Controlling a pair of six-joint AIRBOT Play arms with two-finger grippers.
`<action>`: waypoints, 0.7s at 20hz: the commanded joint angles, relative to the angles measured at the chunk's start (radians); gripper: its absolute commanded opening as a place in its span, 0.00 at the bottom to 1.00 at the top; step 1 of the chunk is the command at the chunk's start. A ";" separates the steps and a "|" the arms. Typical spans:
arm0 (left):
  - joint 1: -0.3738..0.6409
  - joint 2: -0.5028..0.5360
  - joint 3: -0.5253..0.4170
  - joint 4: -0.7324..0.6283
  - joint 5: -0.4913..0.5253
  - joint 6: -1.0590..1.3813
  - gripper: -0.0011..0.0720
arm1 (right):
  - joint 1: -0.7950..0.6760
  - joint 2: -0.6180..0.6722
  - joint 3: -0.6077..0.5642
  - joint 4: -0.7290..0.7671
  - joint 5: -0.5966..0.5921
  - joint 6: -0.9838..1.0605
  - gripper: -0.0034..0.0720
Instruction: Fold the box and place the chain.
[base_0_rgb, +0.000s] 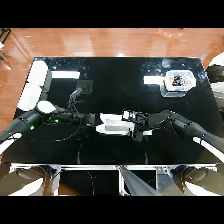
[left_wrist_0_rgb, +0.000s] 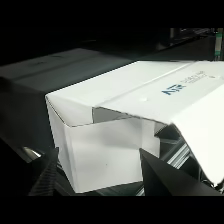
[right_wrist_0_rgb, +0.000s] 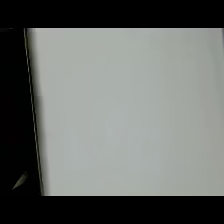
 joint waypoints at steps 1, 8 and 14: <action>-0.006 0.037 -0.018 0.002 0.026 0.036 0.86 | 0.000 0.000 0.000 -0.001 -0.005 0.002 0.74; -0.039 0.092 -0.095 0.012 0.148 0.121 0.85 | 0.000 0.000 0.000 -0.001 -0.005 0.002 0.74; -0.139 0.132 -0.115 0.053 0.284 0.091 0.85 | 0.000 0.000 0.000 -0.001 -0.005 0.002 0.74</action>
